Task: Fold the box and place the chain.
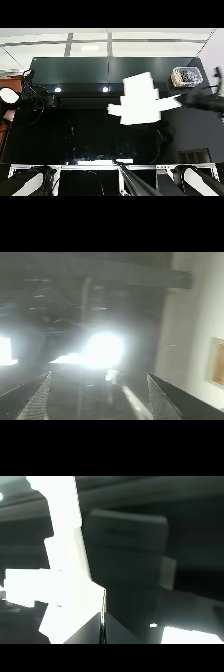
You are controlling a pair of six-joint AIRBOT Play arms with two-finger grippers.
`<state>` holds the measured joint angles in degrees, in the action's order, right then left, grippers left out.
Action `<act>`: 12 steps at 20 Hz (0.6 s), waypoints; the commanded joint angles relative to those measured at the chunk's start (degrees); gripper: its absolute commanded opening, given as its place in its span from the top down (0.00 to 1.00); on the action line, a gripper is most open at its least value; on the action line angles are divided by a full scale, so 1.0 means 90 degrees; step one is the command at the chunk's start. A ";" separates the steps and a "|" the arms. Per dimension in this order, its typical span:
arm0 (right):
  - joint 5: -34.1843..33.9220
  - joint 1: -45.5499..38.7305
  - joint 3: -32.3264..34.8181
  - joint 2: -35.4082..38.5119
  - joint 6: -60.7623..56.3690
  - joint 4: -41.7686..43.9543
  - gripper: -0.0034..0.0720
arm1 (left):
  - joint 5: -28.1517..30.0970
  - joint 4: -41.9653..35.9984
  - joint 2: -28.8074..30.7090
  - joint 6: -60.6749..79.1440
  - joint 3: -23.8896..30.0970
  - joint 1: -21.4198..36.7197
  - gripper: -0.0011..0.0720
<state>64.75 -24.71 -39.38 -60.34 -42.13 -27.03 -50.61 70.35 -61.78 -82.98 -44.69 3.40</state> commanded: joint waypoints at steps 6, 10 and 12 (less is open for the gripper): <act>-0.3483 0.3925 0.2062 0.0425 0.0869 0.2176 0.94 | -0.0653 -0.3211 -0.1401 0.2025 -0.0719 -0.0386 0.01; -0.3687 0.4318 0.2062 0.0425 0.0131 0.2220 0.94 | -0.1562 -0.5311 -0.3038 0.3582 -0.1316 -0.0381 0.01; -0.3665 0.4320 0.2062 0.0425 0.0126 0.2217 0.94 | -0.2426 -0.5234 -0.3699 0.3745 -0.1622 -0.0435 0.01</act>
